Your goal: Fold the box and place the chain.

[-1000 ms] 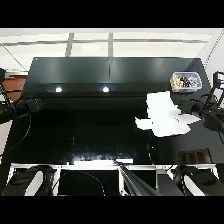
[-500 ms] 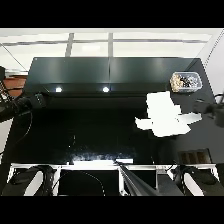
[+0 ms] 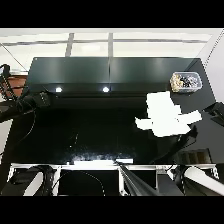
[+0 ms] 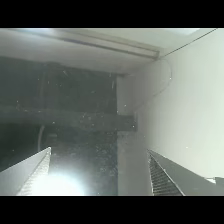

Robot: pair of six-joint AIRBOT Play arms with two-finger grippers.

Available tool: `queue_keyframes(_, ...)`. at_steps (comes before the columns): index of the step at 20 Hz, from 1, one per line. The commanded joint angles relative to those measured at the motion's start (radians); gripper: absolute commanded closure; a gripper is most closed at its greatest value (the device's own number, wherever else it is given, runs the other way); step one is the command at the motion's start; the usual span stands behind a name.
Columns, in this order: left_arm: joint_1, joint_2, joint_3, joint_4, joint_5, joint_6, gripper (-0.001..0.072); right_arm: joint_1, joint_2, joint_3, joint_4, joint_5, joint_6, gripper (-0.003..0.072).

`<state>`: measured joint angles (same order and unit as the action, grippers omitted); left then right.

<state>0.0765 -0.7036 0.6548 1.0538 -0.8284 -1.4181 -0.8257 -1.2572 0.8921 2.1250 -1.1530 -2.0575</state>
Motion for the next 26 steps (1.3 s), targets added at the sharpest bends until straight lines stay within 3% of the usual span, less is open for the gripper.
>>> queue_keyframes(1,-0.023,0.0,0.0,-0.005,0.016,0.0,0.0003,-0.018,-0.2,0.071,0.147,-0.109,-0.204,-0.0019)
queue_keyframes(5,-0.037,0.0,0.0,-0.037,0.016,0.0,0.0003,0.07,-0.265,0.111,0.003,-0.122,-0.21,-0.0017)
queue_keyframes(9,-0.04,0.0,0.0,-0.042,0.016,0.0,0.0003,0.131,-0.265,0.112,0.01,-0.131,-0.221,0.0592)
queue_keyframes(10,-0.04,0.0,0.0,-0.042,0.016,0.0,0.0003,0.142,-0.262,0.112,0.014,-0.158,-0.241,0.0663)
queue_keyframes(13,-0.04,0.0,0.0,-0.043,0.016,0.0,0.0003,0.169,-0.232,0.112,0.042,-0.259,-0.254,0.0664)
queue_keyframes(17,-0.041,-0.004,0.0,-0.085,-0.011,0.0,0.0004,0.225,-0.1,0.053,0.241,-0.319,-0.238,0.0664)
queue_keyframes(19,-0.061,-0.022,-0.001,-0.102,-0.023,0.0,0.0005,0.309,0.028,-0.056,0.294,-0.25,-0.222,0.0664)
queue_keyframes(22,-0.147,-0.08,-0.01,-0.145,-0.014,-0.005,0.0006,0.509,0.272,-0.26,0.325,-0.038,-0.156,0.0663)
queue_keyframes(24,-0.196,-0.164,-0.04,-0.294,-0.027,0.008,0.0025,0.66,0.431,-0.368,0.33,0.115,-0.05,0.0664)
queue_keyframes(26,-0.213,-0.286,-0.082,-0.477,-0.05,0.116,0.0024,0.787,0.545,-0.429,0.324,0.191,0.05,0.0663)
